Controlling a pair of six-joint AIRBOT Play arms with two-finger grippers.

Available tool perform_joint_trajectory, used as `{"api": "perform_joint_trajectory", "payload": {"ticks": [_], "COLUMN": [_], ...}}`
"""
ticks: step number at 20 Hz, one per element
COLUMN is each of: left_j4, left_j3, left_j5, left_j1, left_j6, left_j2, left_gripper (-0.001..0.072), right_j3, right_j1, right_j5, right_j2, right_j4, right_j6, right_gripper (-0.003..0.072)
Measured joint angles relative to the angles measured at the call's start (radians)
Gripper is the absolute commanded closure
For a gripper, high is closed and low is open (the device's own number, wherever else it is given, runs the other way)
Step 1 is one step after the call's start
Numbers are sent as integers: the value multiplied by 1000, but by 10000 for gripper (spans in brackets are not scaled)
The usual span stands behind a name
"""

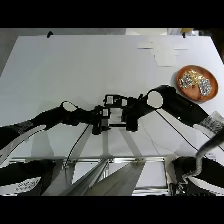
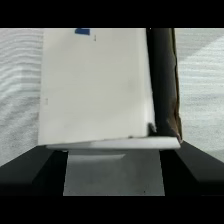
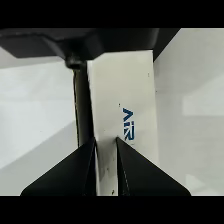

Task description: Fold the box and place the chain.

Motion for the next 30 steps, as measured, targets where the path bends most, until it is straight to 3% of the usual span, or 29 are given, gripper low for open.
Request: {"api": "perform_joint_trajectory", "payload": {"ticks": [3,5,13,16,30], "left_j4": [0,3,4,2,1], "left_j3": [0,0,0,0,0], "left_j5": [-2,-7,-7,-6,-4], "left_j1": [0,0,0,0,0], "left_j6": [0,1,2,1,0], "left_j2": [0,0,0,0,0], "left_gripper": [573,573,573,573,573], "right_j3": [-20,-32,-44,-44,-47], "right_j1": [1,2,2,0,0], "right_j5": [0,5,16,11,24], "right_j2": [0,0,43,69,-2], "right_j4": [13,25,63,65,67], "right_j6": [-3,-2,-14,-20,-16], "right_gripper": [557,448,448,668,666]}}
